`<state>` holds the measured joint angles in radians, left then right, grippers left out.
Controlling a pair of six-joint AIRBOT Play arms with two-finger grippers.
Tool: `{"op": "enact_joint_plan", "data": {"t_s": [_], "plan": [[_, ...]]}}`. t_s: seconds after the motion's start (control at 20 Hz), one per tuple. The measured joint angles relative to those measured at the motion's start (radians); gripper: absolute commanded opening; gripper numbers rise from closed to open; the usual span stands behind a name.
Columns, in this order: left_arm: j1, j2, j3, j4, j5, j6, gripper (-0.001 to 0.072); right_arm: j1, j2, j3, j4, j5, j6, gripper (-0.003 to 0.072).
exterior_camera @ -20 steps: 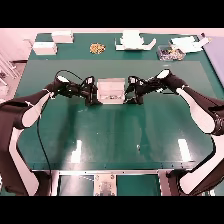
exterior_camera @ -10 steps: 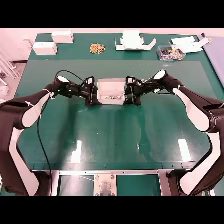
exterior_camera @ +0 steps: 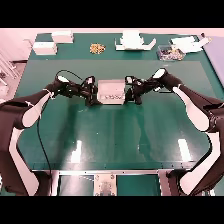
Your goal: Fold the box and place the chain.
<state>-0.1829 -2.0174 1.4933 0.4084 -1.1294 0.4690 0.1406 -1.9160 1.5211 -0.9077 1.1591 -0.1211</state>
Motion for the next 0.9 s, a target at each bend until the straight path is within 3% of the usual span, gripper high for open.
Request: {"op": "enact_joint_plan", "data": {"t_s": [0.35, 0.9], "plan": [[0.001, 0.0, 0.0, 0.002, -0.004, 0.002, 0.0418, -0.002, 0.094, 0.031, -0.011, -0.005, 0.121, 0.0006], [0.001, 0.0, 0.0, 0.002, -0.005, 0.002, 0.0418, 0.082, 0.431, 0.035, -0.002, 0.059, 0.397, 0.0006]]}}
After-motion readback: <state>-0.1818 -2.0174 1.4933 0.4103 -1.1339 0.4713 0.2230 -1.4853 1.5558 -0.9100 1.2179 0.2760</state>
